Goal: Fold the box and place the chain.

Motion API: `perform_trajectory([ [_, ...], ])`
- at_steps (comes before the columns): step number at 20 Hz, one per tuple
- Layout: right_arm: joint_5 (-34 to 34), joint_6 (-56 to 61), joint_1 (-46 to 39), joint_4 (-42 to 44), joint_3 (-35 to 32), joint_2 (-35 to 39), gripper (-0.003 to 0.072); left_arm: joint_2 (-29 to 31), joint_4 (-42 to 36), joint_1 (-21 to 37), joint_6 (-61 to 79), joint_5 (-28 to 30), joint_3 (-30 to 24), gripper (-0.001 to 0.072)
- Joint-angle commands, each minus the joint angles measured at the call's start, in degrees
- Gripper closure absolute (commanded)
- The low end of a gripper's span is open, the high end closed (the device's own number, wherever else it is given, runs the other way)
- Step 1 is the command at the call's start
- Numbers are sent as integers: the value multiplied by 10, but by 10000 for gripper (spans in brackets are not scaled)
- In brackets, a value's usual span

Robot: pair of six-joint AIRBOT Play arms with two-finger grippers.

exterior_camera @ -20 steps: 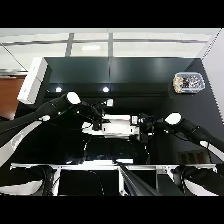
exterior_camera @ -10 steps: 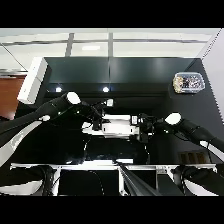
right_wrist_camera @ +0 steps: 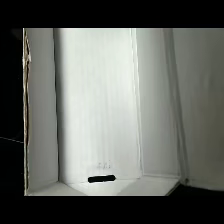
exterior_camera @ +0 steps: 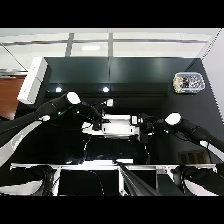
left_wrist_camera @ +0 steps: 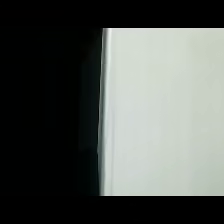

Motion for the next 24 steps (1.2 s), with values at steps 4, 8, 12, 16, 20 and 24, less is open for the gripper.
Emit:
perform_trajectory([
  [4, -2, 10, 0, -9, 0, 0, -10, 0, 0, 0, 0, 1, 0, 684],
  [8, -9, 15, 3, -9, 0, -1, -10, 0, 0, 0, 0, 2, 0, 683],
  [12, -13, 21, 7, -18, 0, -2, -10, 0, 0, 0, 0, 2, 0, 683],
  [16, -14, 21, 7, -18, 0, -2, -10, 0, 0, 0, 0, 2, 0, 683],
  [20, -13, 21, 7, -18, 0, -2, 19, 0, 0, 0, 0, 2, 0, 683],
  [24, -13, 21, 7, -18, 0, -2, 212, 0, 0, 0, 0, 1, 0, 679],
])
